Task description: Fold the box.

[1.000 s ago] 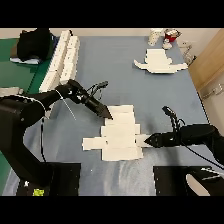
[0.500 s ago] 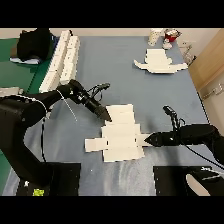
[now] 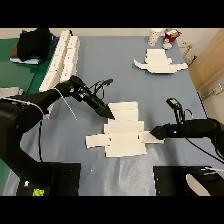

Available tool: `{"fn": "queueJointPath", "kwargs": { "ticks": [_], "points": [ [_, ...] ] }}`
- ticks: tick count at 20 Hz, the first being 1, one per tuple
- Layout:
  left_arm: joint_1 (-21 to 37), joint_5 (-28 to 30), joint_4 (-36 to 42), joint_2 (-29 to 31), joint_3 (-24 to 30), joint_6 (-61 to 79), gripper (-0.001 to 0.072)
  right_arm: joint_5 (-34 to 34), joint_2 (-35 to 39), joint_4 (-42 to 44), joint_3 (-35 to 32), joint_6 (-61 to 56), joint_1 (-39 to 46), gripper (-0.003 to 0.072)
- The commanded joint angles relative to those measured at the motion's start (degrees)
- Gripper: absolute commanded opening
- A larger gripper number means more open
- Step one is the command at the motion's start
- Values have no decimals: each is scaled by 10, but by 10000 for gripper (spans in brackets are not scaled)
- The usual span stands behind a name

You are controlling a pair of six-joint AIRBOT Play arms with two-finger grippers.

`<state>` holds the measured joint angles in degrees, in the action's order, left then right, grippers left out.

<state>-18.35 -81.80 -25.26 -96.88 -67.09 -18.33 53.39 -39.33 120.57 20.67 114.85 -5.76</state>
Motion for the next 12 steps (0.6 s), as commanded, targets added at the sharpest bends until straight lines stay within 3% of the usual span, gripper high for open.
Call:
{"fn": "queueJointPath", "kwargs": {
  "ticks": [1,5,12],
  "points": [
    [-14,83,-52,64,11,47,8,-38,0,-200,68,-111,1,350],
    [-35,188,-77,165,82,90,7,-66,0,-249,147,-172,1,350],
    [-160,481,-8,422,333,286,8,-84,-48,-205,152,-223,1,350]
  ]
}}
